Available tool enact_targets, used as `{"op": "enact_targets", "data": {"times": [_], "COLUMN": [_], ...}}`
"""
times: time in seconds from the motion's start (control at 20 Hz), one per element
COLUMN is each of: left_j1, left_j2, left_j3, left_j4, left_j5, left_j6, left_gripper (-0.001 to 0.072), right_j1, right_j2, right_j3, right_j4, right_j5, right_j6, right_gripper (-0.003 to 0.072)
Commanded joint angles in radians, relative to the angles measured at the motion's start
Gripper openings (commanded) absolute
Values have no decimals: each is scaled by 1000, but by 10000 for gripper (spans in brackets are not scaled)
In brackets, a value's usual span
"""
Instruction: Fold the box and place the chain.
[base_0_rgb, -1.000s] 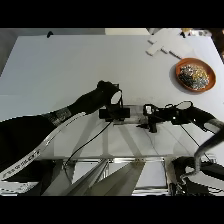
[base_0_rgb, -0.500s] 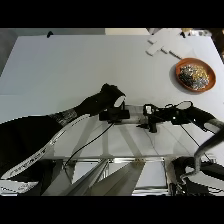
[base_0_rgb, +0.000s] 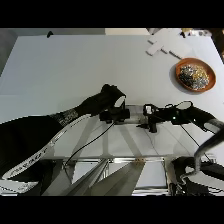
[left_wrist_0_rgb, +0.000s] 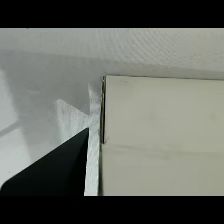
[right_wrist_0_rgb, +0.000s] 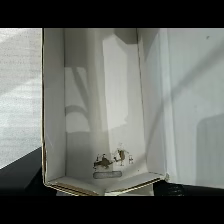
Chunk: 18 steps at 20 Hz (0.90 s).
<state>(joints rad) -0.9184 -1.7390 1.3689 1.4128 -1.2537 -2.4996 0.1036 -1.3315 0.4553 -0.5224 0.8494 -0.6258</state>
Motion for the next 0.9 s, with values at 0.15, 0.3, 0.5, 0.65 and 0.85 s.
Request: {"op": "enact_targets", "data": {"times": [0.15, 0.3, 0.5, 0.65, 0.85], "left_j1": [0, -1, -1, 2, 3], "left_j2": [-2, -19, -23, -23, -21], "left_j3": [0, 0, 0, 0, 0], "left_j4": [21, 21, 20, 20, 19], "left_j5": [-7, -8, -8, -14, -15], "left_j6": [1, 2, 4, 5, 31], "left_gripper": [253, 253, 88, 1, 146], "right_j1": [0, 0, 0, 0, 0], "right_j2": [0, 0, 0, 0, 0], "right_j3": [0, 0, 0, 0, 0], "right_j4": [0, 0, 0, 0, 0], "right_j5": [0, 0, 0, 0, 0], "right_j6": [0, 0, 0, 0, 0], "right_gripper": [295, 295, 295, 295, 295]}}
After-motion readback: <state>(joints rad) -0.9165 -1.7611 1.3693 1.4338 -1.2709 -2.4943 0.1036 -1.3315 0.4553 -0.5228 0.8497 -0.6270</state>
